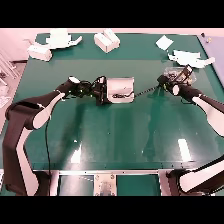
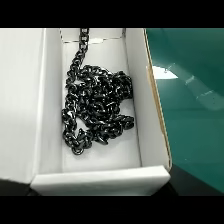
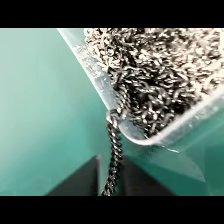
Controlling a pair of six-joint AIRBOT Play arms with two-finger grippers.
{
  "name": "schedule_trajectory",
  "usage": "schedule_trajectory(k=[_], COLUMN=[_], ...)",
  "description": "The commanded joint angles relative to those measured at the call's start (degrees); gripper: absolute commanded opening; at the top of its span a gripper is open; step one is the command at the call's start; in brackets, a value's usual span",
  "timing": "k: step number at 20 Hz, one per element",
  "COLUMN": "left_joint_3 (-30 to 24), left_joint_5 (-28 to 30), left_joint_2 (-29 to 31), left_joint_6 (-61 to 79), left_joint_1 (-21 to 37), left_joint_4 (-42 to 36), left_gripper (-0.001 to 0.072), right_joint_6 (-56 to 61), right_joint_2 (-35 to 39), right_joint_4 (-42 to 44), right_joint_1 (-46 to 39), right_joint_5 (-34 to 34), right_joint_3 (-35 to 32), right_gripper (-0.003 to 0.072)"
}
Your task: Fold the box and place the chain.
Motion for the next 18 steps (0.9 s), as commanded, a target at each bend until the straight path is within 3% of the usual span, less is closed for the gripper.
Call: schedule_trajectory(k=[1,7,13,18], left_joint_3=[0.00,0.00,0.00,0.00], left_joint_5=[-0.04,-0.07,-0.07,-0.07], left_joint_2=[0.04,0.04,0.04,0.04], left_joint_6=[0.00,0.00,0.00,0.00], left_joint_1=[-0.02,-0.02,-0.02,-0.02], left_joint_4=[0.00,0.02,0.02,0.02], left_gripper=[0.0545,0.0545,0.0545,0.0545], right_joint_6=[0.35,-0.81,-10.93,-17.86], right_joint_2=[-0.90,4.31,22.27,35.36], right_joint_4=[0.02,-0.04,-0.11,-0.20], right_joint_1=[-0.04,0.46,5.88,15.85], right_joint_5=[-0.37,-0.24,4.09,5.60], right_joint_3=[1.22,1.03,1.03,1.05], right_gripper=[0.0011,0.0006,0.0005,0.0005])
